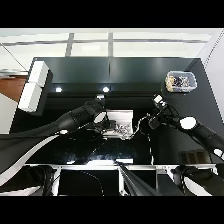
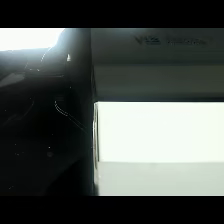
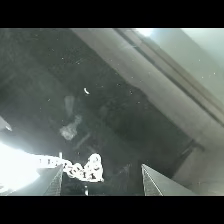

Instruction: Fold the box and place the chain.

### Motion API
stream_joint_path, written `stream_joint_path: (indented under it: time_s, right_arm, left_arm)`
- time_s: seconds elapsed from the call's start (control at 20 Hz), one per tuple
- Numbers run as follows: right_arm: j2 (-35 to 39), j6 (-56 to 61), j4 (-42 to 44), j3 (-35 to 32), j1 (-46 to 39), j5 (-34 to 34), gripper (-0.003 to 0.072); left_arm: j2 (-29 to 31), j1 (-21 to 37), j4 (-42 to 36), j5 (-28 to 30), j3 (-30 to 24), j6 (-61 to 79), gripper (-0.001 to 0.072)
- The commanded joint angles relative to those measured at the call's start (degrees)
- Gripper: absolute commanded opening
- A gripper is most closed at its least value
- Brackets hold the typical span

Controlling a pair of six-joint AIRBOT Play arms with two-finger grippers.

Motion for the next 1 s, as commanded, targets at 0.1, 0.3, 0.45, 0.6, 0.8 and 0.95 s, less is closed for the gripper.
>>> stream_joint_path:
  time_s: [0.1, 0.3, 0.45, 0.6, 0.8, 0.95]
  right_arm:
    - [-1.2, 2.3, 0.5, 0.0, 0.0, 0.2, 0.0533]
    - [-2.3, 2.3, 0.5, 0.0, 0.0, 0.7, 0.0533]
    - [-2.7, 2.3, 0.5, 0.0, 0.0, 0.9, 0.0532]
    - [-2.7, 2.3, 0.5, 0.0, 0.0, 1.0, 0.0521]
    - [-2.7, 2.3, 0.5, 0.0, 0.0, 2.1, 0.0105]
    - [-2.1, 2.3, 0.5, 0.0, 0.0, 2.3, 0.0059]
  left_arm:
    - [0.0, 0.0, 0.0, 0.0, 0.0, 0.0, 0.0031]
    - [0.0, 0.0, 0.0, 0.0, 0.0, 0.0, 0.0031]
    - [0.0, 0.0, 0.0, 0.0, 0.0, 0.0, 0.0031]
    - [0.0, 0.0, 0.0, 0.0, 0.0, 0.0, 0.0031]
    - [0.0, 0.0, 0.0, 0.0, 0.0, 0.0, 0.0031]
    - [0.0, 0.0, 0.0, 0.0, 0.0, 0.0, 0.0031]
